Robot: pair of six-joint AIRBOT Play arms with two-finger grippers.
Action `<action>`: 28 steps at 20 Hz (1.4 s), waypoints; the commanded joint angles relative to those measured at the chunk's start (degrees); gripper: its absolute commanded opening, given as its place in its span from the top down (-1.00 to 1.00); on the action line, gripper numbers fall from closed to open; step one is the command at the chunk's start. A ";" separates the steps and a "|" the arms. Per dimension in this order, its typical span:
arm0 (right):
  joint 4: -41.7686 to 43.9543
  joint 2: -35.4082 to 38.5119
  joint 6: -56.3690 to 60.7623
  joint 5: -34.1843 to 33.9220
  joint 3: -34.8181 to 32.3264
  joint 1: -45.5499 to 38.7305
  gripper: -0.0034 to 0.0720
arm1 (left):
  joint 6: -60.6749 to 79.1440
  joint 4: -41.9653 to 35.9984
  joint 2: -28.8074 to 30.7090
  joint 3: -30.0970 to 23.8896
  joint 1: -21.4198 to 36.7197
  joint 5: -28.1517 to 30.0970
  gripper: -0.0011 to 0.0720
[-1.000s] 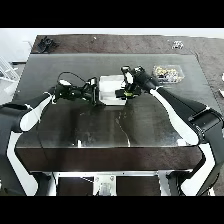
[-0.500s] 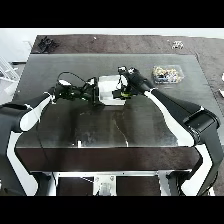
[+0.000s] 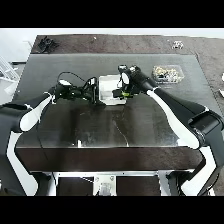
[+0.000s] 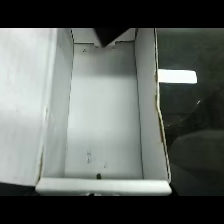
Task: Fold the box and place the chain.
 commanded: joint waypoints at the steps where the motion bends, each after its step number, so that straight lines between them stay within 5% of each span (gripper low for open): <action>1: -0.46 3.19 -0.31 -0.31 0.09 -0.76 0.01 | 0.13 0.55 0.00 -0.04 0.02 -0.33 0.00; 5: -0.59 4.44 -2.51 0.09 0.11 -1.25 -0.02 | 0.13 0.55 0.00 -0.02 0.02 -0.35 0.00; 7: -0.74 5.33 -3.74 0.31 0.13 -2.03 -0.25 | 0.13 0.57 0.00 -0.02 0.02 -0.33 0.00; 15: -6.10 11.26 -17.64 -8.57 0.13 -12.96 -0.26 | 0.13 0.68 0.00 -0.04 0.02 -0.33 0.00; 23: 14.21 6.60 -38.62 -22.27 1.07 -33.81 -0.30 | 0.13 0.68 0.00 -0.04 0.02 -0.20 0.00; 28: 18.95 -4.57 -44.54 -23.47 10.86 -36.41 -0.29 | 0.15 0.68 0.00 -0.04 0.02 -0.07 0.00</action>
